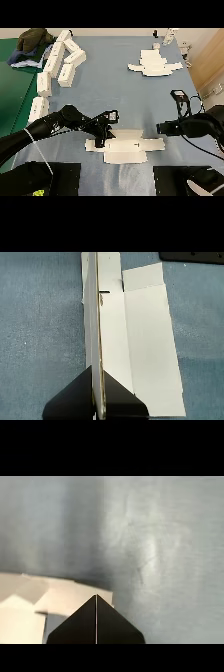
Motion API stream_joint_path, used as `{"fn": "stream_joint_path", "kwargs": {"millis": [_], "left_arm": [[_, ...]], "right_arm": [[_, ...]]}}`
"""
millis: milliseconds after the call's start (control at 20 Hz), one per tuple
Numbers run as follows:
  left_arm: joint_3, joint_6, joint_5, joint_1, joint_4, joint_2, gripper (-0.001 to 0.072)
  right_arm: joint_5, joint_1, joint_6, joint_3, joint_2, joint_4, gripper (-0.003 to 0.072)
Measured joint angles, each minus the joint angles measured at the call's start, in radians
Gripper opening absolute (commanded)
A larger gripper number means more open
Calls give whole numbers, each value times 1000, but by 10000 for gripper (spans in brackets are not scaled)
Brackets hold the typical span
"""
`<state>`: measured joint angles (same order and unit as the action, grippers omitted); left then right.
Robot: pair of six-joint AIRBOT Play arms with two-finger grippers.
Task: Fold the box.
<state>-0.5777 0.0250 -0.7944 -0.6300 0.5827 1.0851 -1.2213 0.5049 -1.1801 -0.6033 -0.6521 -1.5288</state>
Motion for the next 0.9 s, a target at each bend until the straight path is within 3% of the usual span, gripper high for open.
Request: {"fn": "stream_joint_path", "kwargs": {"millis": [200,250,350,400,600,900], "left_arm": [[0,0,0,0,0,0,15],[0,0,0,0,0,0,14],[0,0,-1,0,0,0,14],[0,0,-1,0,0,0,14],[0,0,-1,0,0,0,15],[0,0,-2,0,0,0,14]], "right_arm": [[-60,247,-18,46,126,-6,4],[-63,309,-26,64,163,-11,48],[-47,428,-76,104,227,-12,497],[-23,475,-114,122,246,-11,554],[118,605,-320,188,227,-32,548],[261,768,-438,213,25,-24,548]]}}
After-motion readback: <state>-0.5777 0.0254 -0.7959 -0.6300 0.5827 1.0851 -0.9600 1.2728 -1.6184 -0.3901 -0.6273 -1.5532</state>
